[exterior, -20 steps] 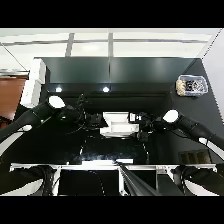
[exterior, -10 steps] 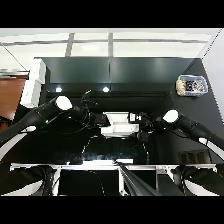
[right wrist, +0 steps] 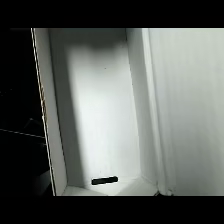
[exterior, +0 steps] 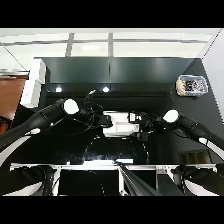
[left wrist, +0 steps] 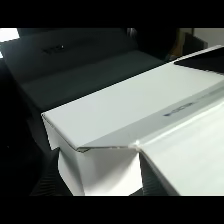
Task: Fold the box and place the chain.
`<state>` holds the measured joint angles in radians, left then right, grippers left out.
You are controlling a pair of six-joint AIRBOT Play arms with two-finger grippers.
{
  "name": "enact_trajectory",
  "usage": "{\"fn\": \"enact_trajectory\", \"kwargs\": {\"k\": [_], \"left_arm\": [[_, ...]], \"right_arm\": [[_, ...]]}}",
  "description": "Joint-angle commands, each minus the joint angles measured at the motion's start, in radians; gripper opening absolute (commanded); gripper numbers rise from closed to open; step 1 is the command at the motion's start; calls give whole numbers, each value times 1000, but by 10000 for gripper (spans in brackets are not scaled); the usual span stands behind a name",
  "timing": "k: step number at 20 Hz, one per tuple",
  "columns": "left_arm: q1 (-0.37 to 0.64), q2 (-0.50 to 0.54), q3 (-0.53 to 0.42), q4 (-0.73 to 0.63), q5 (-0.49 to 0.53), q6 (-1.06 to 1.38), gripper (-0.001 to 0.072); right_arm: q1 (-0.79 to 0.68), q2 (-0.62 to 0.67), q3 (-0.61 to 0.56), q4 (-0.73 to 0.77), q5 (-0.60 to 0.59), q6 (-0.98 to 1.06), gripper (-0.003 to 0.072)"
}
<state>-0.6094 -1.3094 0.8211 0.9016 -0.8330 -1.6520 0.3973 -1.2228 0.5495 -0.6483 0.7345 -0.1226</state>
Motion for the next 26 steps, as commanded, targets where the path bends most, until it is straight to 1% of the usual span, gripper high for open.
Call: {"fn": "enact_trajectory", "kwargs": {"k": [1,8,10,12,14,17,19,21,25,26], "left_arm": [[-29,-16,10,77,18,-63,546],[-34,-18,11,109,20,-90,545],[-46,-18,17,198,-6,-179,545],[-67,-18,39,317,-33,-273,544],[-100,-20,76,416,-79,-354,496],[-153,-43,145,506,-142,-413,496],[-185,-81,191,567,-212,-488,496],[-207,-121,234,533,-276,-498,485],[-234,-127,254,522,-267,-509,474],[-234,-127,253,521,-275,-512,413]], "right_arm": [[0,0,1,1,2,2,404],[0,0,1,1,2,2,404],[0,0,1,2,2,2,404],[0,0,1,2,2,2,404],[0,0,1,2,2,2,404],[0,0,1,1,2,2,404],[0,0,1,2,2,2,404],[0,0,1,2,2,2,404],[0,0,1,2,2,2,404],[0,0,1,2,2,2,404]]}}
